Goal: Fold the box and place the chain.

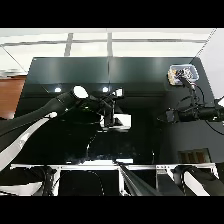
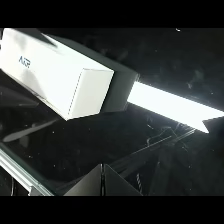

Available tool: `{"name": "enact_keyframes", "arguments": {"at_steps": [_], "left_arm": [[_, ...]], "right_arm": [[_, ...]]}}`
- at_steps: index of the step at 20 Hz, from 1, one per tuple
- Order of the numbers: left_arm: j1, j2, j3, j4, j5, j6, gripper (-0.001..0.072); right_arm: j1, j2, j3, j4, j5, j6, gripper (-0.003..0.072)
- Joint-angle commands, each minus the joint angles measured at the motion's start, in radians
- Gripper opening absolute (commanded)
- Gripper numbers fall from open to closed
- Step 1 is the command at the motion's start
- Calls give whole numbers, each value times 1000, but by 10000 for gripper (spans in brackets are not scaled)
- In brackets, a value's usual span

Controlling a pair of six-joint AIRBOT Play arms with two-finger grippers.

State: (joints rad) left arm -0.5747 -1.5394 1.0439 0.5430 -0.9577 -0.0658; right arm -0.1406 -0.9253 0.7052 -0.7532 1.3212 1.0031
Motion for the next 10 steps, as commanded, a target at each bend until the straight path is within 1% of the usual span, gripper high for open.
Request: {"name": "enact_keyframes", "arguments": {"at_steps": [1,6,8,10], "left_arm": [[-1,-2,1,34,-28,-28,704],[-1,-2,2,64,-34,-27,704],[-5,-2,6,121,-41,-27,704],[-21,-2,16,214,-41,-27,705]], "right_arm": [[0,0,0,2,-4,-21,17],[0,0,0,10,-6,-27,17],[0,0,0,22,-8,-28,17],[0,0,0,23,-10,-28,17]]}}
